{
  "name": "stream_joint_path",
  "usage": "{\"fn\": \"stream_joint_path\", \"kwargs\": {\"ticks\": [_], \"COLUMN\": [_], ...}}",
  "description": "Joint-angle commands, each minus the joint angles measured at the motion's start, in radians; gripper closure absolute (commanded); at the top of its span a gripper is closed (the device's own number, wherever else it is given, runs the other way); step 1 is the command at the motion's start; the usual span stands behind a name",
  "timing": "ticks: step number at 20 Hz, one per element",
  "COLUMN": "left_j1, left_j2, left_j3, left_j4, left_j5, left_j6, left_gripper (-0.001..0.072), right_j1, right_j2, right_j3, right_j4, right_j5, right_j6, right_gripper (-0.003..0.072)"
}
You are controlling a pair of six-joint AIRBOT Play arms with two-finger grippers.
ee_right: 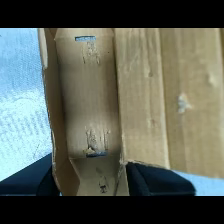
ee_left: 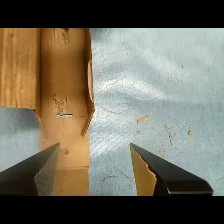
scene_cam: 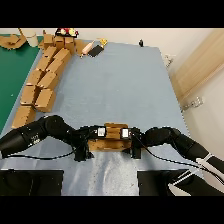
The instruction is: Fold the box.
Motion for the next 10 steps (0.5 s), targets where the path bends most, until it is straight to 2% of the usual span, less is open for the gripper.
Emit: {"fn": "stream_joint_path", "kwargs": {"ticks": [1,5,10], "left_j1": [-0.018,-0.017,-0.019], "left_j2": [-0.032,-0.063,-0.070], "left_j3": [-0.003,-0.003,-0.003], "left_j4": [-0.015,-0.014,0.023], "left_j5": [0.060,0.142,0.127], "left_j6": [0.008,0.005,-0.100], "left_gripper": [0.0051,0.0051,0.0052], "right_j1": [0.000,0.000,0.000], "right_j2": [0.000,0.001,0.001], "right_j3": [0.001,0.001,0.001], "right_j4": [0.000,0.000,0.000], "right_j5": [0.000,0.000,0.000], "right_j6": [0.000,0.000,0.000], "right_gripper": [0.0184,0.0184,0.0185]}}
